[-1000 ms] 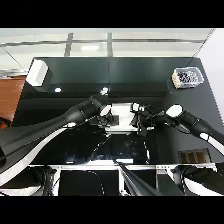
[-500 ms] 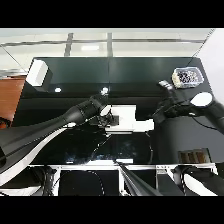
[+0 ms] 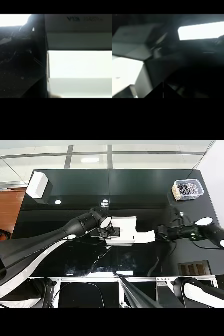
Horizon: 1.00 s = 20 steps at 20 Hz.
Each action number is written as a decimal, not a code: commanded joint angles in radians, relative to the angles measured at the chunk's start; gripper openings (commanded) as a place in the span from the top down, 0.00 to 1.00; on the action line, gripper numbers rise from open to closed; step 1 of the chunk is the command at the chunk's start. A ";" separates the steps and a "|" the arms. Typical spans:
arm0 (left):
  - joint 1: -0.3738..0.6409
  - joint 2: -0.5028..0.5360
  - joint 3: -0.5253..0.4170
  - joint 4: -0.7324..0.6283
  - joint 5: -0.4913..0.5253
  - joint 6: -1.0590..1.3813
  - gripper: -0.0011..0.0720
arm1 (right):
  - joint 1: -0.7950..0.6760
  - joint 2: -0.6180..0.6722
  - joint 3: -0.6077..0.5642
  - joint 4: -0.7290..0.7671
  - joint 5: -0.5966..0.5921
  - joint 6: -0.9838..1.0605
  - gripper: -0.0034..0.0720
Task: Fold the box and place the chain.
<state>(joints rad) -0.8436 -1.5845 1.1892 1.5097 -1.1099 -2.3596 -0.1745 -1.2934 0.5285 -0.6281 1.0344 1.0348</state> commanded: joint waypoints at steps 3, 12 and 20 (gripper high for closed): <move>0.000 0.000 0.000 0.000 0.001 0.000 0.94 | 0.145 -0.072 0.027 0.130 0.022 -0.150 0.94; 0.000 0.000 0.000 0.000 0.002 0.000 0.94 | 0.182 -0.072 0.200 0.093 0.218 -0.161 0.21; 0.000 0.000 0.000 0.000 0.002 0.000 0.94 | 0.333 -0.071 0.275 -0.024 0.184 0.016 0.33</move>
<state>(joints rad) -0.8436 -1.5845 1.1892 1.5093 -1.1084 -2.3596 0.1123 -1.3647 0.7654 -0.5735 1.2339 0.9512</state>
